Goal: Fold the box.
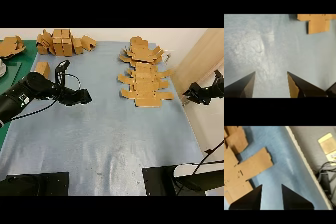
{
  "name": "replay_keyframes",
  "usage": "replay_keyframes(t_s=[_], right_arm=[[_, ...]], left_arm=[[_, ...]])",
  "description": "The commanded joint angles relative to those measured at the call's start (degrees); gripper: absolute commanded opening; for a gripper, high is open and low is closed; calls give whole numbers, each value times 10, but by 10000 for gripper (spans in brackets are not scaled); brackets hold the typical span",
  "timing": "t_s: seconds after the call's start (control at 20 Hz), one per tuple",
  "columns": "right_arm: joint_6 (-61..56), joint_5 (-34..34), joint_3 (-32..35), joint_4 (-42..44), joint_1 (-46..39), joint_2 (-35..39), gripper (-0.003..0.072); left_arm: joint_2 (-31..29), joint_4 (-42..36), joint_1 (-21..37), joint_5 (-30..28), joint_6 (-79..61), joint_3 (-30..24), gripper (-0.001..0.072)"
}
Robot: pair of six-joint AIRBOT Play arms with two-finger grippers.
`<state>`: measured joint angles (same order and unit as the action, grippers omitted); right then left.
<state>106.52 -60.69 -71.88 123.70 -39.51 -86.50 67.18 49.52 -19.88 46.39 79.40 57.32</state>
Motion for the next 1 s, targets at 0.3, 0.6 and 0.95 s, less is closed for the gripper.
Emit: replay_keyframes(t_s=[0.3,0.6,0.95], right_arm=[[190,-33,-55,199,-25,-161,387],[191,-38,-105,207,-2,-215,383],[195,-57,-120,208,17,-234,360]], left_arm=[[1,-61,-1,-29,2,0,604],[1,-67,-1,-33,2,0,604],[1,-76,-1,-38,2,0,604]])
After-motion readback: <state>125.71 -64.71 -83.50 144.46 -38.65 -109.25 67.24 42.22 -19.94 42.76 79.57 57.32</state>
